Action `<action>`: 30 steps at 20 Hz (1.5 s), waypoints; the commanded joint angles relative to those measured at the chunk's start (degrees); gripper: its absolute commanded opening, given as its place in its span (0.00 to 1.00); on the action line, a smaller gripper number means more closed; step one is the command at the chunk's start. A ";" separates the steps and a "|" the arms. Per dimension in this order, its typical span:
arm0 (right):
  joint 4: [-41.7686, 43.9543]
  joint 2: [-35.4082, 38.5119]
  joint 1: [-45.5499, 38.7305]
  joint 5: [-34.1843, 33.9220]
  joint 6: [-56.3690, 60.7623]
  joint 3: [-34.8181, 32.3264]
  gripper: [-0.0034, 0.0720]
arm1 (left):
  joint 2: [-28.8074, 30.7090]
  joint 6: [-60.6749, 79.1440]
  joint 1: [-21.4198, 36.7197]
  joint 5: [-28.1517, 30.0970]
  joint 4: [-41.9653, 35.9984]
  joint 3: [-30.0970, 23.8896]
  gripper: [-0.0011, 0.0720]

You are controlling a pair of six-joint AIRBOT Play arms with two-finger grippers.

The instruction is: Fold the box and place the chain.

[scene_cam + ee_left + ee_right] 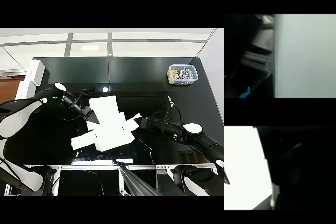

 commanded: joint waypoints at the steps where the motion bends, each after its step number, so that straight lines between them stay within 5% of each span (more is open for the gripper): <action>1: -0.55 0.04 -0.46 -1.77 -0.09 0.15 0.81 | -1.29 0.85 -0.17 -2.69 1.05 2.86 0.05; 3: -9.46 0.04 -4.22 1.07 -0.22 2.80 0.83 | 0.04 0.85 -0.15 -2.34 1.53 3.30 0.05; 7: -35.17 0.04 -13.92 19.63 2.47 16.44 0.83 | 9.09 1.95 -0.63 0.74 7.85 1.64 0.04; 9: -43.78 0.04 -16.17 26.49 2.47 22.18 0.83 | 18.01 7.37 -1.03 8.33 6.73 -4.20 0.04; 12: -47.93 0.02 -16.37 26.08 2.32 23.63 0.83 | 32.46 27.74 -3.30 27.54 0.24 -19.02 0.05; 14: -47.84 0.02 -16.17 25.09 2.19 23.47 0.83 | 36.13 47.10 -5.81 34.12 0.15 -24.35 0.05; 20: -48.41 0.02 -11.28 25.44 0.76 23.30 0.83 | 29.05 53.79 -13.33 44.83 4.94 -21.40 0.05; 24: -48.52 -0.02 -8.94 24.79 -1.27 21.42 0.83 | 22.69 51.58 -13.70 45.20 6.78 -16.76 0.05; 29: -48.35 -0.02 -4.50 19.50 -4.37 14.08 0.83 | 21.75 51.56 -13.66 45.07 6.91 -15.34 0.05; 30: -48.39 -0.02 -2.73 17.57 -4.39 13.03 0.90 | 21.75 51.56 -13.66 45.09 6.97 -15.34 0.05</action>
